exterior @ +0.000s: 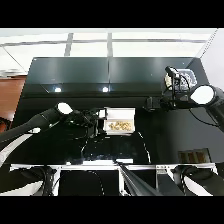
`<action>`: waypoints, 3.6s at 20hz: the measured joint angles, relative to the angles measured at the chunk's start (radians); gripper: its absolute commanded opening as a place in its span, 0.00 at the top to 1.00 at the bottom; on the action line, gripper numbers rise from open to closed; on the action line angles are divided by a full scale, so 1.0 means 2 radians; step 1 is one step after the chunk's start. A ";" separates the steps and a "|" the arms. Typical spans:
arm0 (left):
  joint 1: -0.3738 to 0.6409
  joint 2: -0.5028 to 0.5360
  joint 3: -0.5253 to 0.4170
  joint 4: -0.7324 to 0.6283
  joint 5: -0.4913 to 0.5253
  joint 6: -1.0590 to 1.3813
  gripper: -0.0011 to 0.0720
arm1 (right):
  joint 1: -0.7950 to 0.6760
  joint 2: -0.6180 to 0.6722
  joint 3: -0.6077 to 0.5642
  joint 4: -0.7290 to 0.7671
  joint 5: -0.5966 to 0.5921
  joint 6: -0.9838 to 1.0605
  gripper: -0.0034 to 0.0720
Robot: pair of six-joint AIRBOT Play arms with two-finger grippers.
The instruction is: Fold the box and place the chain.
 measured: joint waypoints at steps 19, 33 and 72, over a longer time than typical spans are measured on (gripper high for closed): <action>0.000 0.000 0.000 0.001 0.000 0.000 0.52 | 0.084 -0.100 0.026 0.117 0.055 -0.543 0.07; 0.000 0.000 0.000 0.001 0.000 -0.002 0.52 | 0.106 -0.099 0.021 0.095 0.054 -0.573 0.64; 0.000 0.000 0.000 0.002 -0.001 0.000 0.52 | 0.094 -0.090 -0.010 0.198 0.058 -0.264 0.94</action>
